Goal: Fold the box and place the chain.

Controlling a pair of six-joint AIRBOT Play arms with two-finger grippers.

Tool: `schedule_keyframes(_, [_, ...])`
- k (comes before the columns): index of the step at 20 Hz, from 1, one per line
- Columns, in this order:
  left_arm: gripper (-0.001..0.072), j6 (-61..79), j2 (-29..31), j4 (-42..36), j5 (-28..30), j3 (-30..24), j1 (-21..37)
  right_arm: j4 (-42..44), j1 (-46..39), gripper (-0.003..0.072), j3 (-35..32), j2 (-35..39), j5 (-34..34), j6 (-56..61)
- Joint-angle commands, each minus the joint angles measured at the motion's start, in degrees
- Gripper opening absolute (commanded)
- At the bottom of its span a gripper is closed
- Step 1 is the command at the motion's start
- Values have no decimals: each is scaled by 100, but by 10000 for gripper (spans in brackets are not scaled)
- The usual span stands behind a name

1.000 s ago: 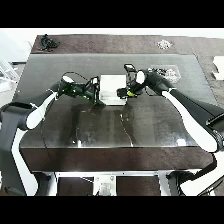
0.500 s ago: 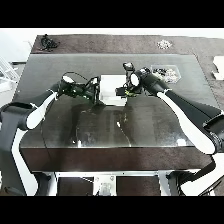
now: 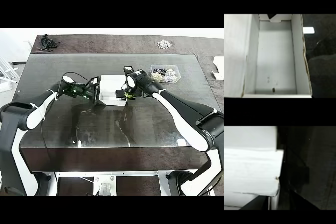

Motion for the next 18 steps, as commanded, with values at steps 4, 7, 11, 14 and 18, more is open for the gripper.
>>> schedule_keyframes(4, [459, 2, 2, 15, -2, 0, 4, 15, 15, 197, 415, -109, 118, 114])
schedule_keyframes(7, [459, 2, 2, 15, -2, 0, 4, 155, 125, 174, 411, -234, 116, 109])
schedule_keyframes(11, [459, 2, 2, 15, -2, 0, 7, 192, 186, 124, 413, -411, 116, 114])
schedule_keyframes(14, [459, 2, 2, 15, 0, 0, 4, 190, 181, 13, 413, -422, 103, 225])
schedule_keyframes(18, [459, 2, 4, 15, -2, 0, 7, 199, 195, 11, 411, -470, 120, 258])
